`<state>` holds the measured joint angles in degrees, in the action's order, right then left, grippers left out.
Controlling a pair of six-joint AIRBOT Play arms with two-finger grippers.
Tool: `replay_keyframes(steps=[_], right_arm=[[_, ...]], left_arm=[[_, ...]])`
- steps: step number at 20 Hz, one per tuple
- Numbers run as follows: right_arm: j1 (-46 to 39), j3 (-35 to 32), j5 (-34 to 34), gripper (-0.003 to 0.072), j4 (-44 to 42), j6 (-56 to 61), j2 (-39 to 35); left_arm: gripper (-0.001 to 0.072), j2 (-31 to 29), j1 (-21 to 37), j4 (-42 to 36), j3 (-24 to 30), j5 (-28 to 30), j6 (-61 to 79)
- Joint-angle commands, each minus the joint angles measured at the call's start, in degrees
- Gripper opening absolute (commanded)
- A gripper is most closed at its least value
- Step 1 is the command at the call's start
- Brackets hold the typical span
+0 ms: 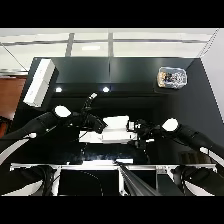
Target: Fold the box and place the chain.
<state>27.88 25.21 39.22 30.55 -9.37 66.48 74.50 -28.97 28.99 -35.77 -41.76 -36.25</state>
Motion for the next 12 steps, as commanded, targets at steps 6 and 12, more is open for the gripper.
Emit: replay_keyframes(steps=[6, 12], right_arm=[[0.0, 0.0, 0.0, 0.0413, 0.0, -0.1, 0.0], [0.0, 0.0, 0.0, 0.0413, 0.0, -0.1, 0.0]], left_arm=[[0.0021, -5.8, 8.2, 19.4, -4.6, -14.1, -7.6], [0.0043, -14.1, 14.4, 20.5, -0.8, -22.3, 10.4]])
